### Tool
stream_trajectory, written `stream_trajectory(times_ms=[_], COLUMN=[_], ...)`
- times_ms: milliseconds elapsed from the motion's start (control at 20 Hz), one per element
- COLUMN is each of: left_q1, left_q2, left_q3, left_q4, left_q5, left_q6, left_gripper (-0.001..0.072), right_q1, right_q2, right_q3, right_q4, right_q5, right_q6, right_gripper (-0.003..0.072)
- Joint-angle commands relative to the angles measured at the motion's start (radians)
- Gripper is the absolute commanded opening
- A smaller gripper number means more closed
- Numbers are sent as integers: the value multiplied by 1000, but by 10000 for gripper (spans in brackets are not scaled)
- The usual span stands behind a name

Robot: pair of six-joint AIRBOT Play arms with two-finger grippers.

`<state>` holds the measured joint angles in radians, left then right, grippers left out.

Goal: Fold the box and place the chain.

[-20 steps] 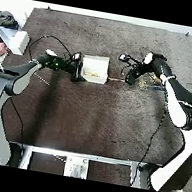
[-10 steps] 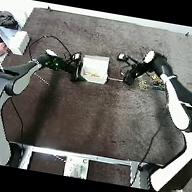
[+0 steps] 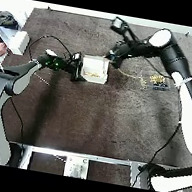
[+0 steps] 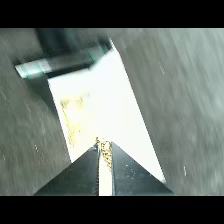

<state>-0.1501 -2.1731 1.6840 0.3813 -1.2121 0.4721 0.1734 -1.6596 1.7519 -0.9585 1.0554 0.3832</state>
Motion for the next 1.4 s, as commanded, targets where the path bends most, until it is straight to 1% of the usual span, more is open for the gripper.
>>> stream_trajectory(times_ms=[0, 200, 300, 350, 400, 500, 550, 700, 800, 850, 950, 1150, 1350], left_q1=[0, 0, 0, 0, 0, 0, 0, 0, 0, 0, 0, 0, 0], left_q2=[0, 0, 0, 0, 0, 0, 0, 0, 0, 0, 0, 0, 0], left_q3=[0, 0, 0, 0, 0, 0, 0, 0, 0, 0, 0, 0, 0], left_q4=[0, 0, 0, 0, 0, 0, 0, 0, 0, 0, 0, 0, 0], left_q5=[0, 0, 0, 0, 0, 0, 0, 0, 0, 0, 0, 0, 0], left_q6=[0, 0, 0, 0, 0, 0, 0, 0, 0, 0, 0, 0, 0], left_gripper=[345, 345, 345, 345, 345, 346, 345, 345, 345, 345, 345, 345, 345], right_q1=[90, 131, 130, 126, 119, 98, 75, -18, -89, -119, -168, -192, -191], right_q2=[8, -87, -129, -141, -146, -141, -130, -103, -109, -116, -130, -171, -224], right_q3=[2, 2, 2, 2, 1, 2, 2, 2, 1, 1, 1, 2, 2], right_q4=[-25, -33, -50, -99, -161, -282, -332, -422, -478, -499, -561, -707, -727], right_q5=[-161, -225, -234, -235, -237, -221, -175, 64, 183, 202, 203, 204, 194], right_q6=[-1, 43, 76, 119, 171, 291, 322, 322, 322, 328, 352, 353, 330], right_gripper=[-16, -15, -14, 157, 379, 393, 393, 391, 376, 376, 376, 376, 376])
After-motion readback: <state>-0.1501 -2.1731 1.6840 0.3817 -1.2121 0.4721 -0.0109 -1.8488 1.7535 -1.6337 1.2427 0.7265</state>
